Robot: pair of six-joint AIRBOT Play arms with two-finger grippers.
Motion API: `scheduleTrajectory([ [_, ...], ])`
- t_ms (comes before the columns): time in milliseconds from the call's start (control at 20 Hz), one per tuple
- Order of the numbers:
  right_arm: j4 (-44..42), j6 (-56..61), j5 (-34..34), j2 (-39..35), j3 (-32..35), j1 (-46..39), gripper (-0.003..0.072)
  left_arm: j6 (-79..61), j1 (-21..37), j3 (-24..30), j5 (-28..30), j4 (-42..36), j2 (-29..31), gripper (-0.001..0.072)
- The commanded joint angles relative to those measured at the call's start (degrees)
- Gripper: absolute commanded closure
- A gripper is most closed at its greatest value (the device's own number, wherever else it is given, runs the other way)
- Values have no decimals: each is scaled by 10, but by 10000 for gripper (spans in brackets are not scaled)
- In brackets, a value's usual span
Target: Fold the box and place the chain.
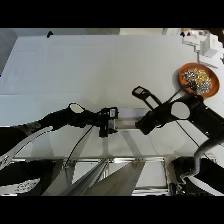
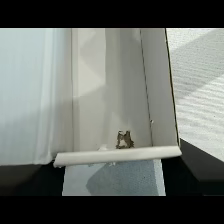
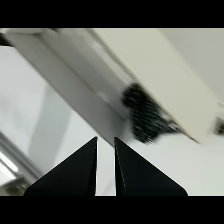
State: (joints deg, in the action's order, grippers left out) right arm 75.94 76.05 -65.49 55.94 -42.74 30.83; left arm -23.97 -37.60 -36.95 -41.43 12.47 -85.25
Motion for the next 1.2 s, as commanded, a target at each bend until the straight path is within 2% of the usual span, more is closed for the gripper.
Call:
scheduleTrajectory([
  [0,76,40,-24,-31,0,-71,555,0,0,0,0,0,0,571],
  [150,77,51,-13,-28,0,-143,571,0,0,0,0,0,0,571],
  [200,77,51,-13,-23,1,-158,516,0,0,0,0,0,0,571],
  [250,76,52,-12,-16,1,-166,387,0,0,0,0,0,0,571],
  [300,76,55,-13,-5,1,-167,341,0,0,0,0,0,0,571],
  [500,61,78,-13,48,1,-149,348,0,0,0,0,0,0,571],
  [550,61,97,-13,61,1,-139,369,0,0,0,0,0,0,571],
  [600,61,113,-12,71,1,-131,427,0,0,0,0,0,0,571],
  [800,31,141,23,81,1,-113,429,0,0,0,0,0,0,571],
  [1150,28,174,33,126,13,-86,422,0,0,0,0,0,0,571],
])
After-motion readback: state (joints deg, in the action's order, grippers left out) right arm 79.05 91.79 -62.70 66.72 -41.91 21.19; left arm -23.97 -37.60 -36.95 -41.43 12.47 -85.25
